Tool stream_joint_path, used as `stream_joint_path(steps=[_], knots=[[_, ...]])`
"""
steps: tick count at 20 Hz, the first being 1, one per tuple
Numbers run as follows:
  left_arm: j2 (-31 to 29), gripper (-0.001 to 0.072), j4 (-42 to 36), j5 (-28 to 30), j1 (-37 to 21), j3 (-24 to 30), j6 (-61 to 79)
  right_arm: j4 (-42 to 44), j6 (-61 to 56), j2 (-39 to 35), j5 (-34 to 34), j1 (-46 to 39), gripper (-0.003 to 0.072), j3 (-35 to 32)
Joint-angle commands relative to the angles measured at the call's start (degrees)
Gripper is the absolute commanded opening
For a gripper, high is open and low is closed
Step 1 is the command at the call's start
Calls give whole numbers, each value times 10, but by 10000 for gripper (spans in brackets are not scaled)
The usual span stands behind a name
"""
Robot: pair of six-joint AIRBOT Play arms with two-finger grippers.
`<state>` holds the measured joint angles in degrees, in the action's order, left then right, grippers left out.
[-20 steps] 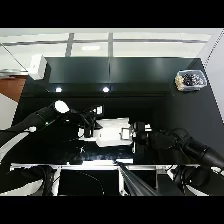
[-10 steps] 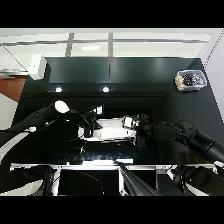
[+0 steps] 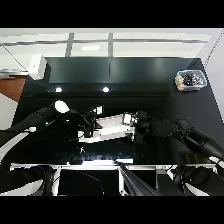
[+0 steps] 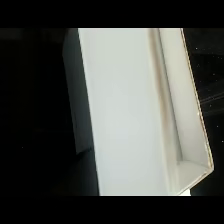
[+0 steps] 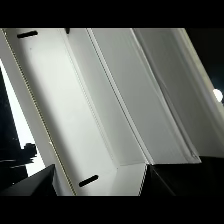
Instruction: Fold the box and place the chain.
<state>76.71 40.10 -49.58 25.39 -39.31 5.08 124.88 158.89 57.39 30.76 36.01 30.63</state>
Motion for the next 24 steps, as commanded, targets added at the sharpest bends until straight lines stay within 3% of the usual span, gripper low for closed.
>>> stream_joint_path(steps=[1, 13, 19, 24], knots=[[-3, 25, 2, 1, 0, 0, 1, 15, 12, 3, 4, -5, 697, 1], [-28, 25, 45, -2, 1, 0, 11, 24, 15, 3, 26, -11, 697, 1], [-28, 25, 45, -1, 3, -1, 12, 103, 120, 15, 5, -12, 697, 1], [-28, 26, 58, 3, 23, -1, 11, 133, 122, 30, 26, -11, 696, 1]])
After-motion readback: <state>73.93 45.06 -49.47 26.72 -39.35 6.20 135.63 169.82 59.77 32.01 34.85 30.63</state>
